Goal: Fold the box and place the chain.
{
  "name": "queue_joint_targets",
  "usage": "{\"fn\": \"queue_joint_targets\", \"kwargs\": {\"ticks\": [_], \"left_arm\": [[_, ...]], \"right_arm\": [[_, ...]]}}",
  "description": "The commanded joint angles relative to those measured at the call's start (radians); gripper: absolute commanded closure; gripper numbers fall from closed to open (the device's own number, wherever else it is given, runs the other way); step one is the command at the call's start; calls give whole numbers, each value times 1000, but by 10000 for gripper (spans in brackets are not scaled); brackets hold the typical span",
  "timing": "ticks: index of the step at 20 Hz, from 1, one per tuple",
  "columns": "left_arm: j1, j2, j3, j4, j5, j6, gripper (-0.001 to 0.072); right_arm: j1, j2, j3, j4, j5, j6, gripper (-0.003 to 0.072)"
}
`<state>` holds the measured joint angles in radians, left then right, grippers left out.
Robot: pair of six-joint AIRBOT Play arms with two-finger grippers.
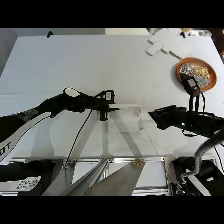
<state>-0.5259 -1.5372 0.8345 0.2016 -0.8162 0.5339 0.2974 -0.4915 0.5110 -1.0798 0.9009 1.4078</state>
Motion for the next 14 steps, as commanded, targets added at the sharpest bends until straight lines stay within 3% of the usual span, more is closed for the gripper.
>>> {"fn": "queue_joint_targets", "kwargs": {"ticks": [1, 4, 8, 14], "left_arm": [[0, -20, 10, 2, -12, -13, 706], [0, -39, 10, 20, -27, -45, 706], [0, -39, 60, 189, -56, -150, 706], [-1, -56, 79, 176, -84, -150, 705]], "right_arm": [[1, 1, 1, -8, 2, -2, 348], [1, 1, 1, -9, 2, -2, 348], [1, 1, 1, -15, 2, -2, 348], [1, 1, 1, -15, 2, -2, 348]]}}
